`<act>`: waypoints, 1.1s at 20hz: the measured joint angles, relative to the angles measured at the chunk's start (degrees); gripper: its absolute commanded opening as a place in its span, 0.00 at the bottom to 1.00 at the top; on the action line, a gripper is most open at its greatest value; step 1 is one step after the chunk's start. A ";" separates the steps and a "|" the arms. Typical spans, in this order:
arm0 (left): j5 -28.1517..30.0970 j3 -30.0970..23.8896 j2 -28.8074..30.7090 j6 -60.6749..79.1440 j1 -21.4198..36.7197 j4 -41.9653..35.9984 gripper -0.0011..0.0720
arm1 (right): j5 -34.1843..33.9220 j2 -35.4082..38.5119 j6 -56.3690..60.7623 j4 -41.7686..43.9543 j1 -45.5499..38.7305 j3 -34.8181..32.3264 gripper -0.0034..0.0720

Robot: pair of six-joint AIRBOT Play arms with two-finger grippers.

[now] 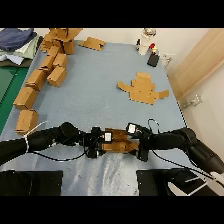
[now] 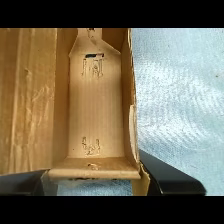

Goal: Fold the box.

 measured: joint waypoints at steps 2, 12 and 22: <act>-0.02 0.00 0.00 0.00 0.00 0.02 0.66 | -0.48 2.91 8.55 1.73 0.00 0.04 0.99; -0.07 0.04 0.00 0.00 0.00 0.04 0.66 | -2.21 8.41 44.57 12.90 0.00 0.04 0.99; -0.07 0.02 2.51 -9.46 0.00 0.07 0.66 | -1.62 8.61 67.36 14.08 0.00 0.04 0.99</act>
